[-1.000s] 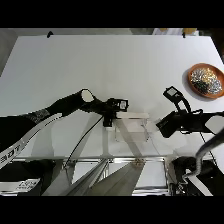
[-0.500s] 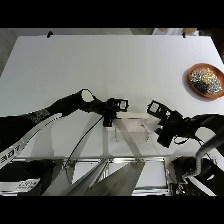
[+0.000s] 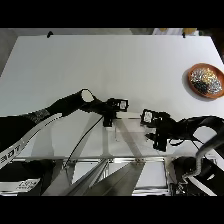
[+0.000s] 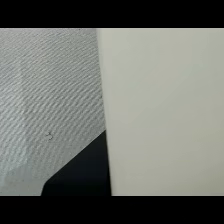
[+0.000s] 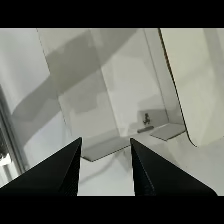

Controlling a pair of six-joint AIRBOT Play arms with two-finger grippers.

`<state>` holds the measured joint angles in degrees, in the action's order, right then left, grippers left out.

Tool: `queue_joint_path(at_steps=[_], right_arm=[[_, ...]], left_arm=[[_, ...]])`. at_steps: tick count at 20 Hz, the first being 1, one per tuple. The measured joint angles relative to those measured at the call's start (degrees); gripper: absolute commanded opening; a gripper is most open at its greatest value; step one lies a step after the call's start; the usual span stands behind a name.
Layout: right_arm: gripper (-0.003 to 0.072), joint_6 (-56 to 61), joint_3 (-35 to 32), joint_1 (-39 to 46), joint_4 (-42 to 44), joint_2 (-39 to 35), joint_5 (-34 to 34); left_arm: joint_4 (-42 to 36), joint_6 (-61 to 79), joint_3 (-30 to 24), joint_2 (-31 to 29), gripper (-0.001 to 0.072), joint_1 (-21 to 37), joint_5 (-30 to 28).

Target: Fold the box and place the chain.

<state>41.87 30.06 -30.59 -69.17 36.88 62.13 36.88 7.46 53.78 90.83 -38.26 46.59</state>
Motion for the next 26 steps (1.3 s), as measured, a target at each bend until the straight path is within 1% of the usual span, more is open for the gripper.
queue_joint_path(at_steps=[6, 8, 10, 11, 12, 13, 14, 17, 22, 26], right_arm=[[0.0339, -7.39, -1.81, 0.0, 0.46, 0.85, 3.39], [0.036, -8.94, -2.58, 0.0, 0.57, 1.05, 3.45], [0.0487, -10.54, -3.04, 0.0, 0.7, 1.2, 2.38], [0.0566, -11.76, -3.3, 0.02, 1.05, 1.38, 1.64], [0.0598, -12.96, -3.63, 0.07, 1.53, 1.62, 0.87], [0.0646, -14.1, -4.2, 0.09, 2.05, 1.88, -0.15], [0.0668, -15.21, -4.96, 0.13, 2.4, 2.05, -1.2], [0.0672, -17.81, -8.39, 0.04, 2.71, 2.01, -5.35], [0.0682, -19.41, -14.32, -2.8, 2.43, -0.55, -13.55], [0.0682, -19.45, -16.5, -3.87, -2.01, -1.51, -19.56]], left_arm=[[-0.02, 0.0, 0.0, 0.0, 0.001, 0.0, 0.02], [-0.02, 0.0, 0.0, 0.0, 0.001, 0.0, 0.04], [-0.02, 0.0, 0.02, 0.0, 0.001, 0.0, 0.09], [-0.02, 0.0, 0.02, 0.02, 0.001, 0.0, 0.11], [-0.02, 0.0, 0.02, 0.0, 0.001, 0.0, 0.13], [-0.02, 0.0, 0.02, 0.02, 0.001, 0.0, 0.15], [-0.02, 0.0, 0.02, 0.02, 0.001, 0.0, 0.17], [-0.02, 0.0, 0.02, 0.0, 0.001, 0.0, 0.22], [-0.02, 0.0, 0.02, 0.0, 0.001, 0.0, 0.35], [-0.02, 0.0, 0.02, 0.0, 0.001, 0.0, 0.39]])
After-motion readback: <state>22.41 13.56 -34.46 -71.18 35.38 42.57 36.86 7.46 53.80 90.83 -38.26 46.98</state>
